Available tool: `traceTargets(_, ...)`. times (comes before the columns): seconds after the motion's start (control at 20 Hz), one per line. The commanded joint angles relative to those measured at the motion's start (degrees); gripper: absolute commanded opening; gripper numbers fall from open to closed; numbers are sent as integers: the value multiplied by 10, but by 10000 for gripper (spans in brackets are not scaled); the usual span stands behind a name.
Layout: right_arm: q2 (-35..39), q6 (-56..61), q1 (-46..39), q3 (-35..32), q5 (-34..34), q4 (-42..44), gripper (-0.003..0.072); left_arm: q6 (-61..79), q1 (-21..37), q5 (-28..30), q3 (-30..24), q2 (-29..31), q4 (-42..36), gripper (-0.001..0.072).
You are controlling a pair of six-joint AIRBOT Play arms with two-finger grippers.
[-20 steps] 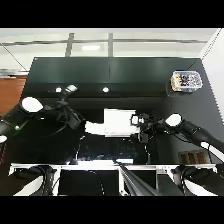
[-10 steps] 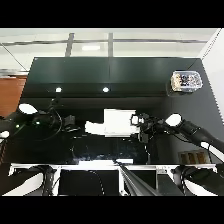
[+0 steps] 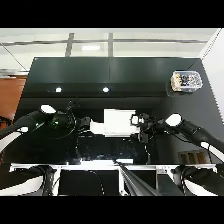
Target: Fold the box and place the chain.
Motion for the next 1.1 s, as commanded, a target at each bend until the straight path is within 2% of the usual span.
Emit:
traceTargets(0.0,0,0,0,0,0,0,10,59,3,-21,6,-5,-21,30)
traceTargets(0.05,0,0,1,0,0,0,10,84,7,-42,10,-5,-30,35)
traceTargets(0.1,0,0,1,0,0,0,10,90,9,-55,15,-5,-33,113)
traceTargets(0.2,0,0,0,0,0,0,10,90,9,-64,28,-5,-31,459)
traceTargets(0.25,0,0,1,0,0,0,10,90,9,-67,36,-5,-28,591)
traceTargets(0.3,0,0,1,0,0,0,10,90,9,-70,42,-5,-25,630)
traceTargets(0.65,0,0,1,0,0,0,10,91,-17,-99,78,-5,-11,619)
traceTargets(0.7,0,0,0,0,0,0,10,90,-23,-99,81,-5,-8,596)
traceTargets(0.75,0,0,0,0,0,0,10,90,-28,-99,84,-5,-7,526)
traceTargets(0.85,0,0,0,0,0,0,10,89,-41,-97,92,-5,-4,504)
traceTargets(1.05,0,0,1,0,0,0,10,0,-86,-75,128,-5,75,504)
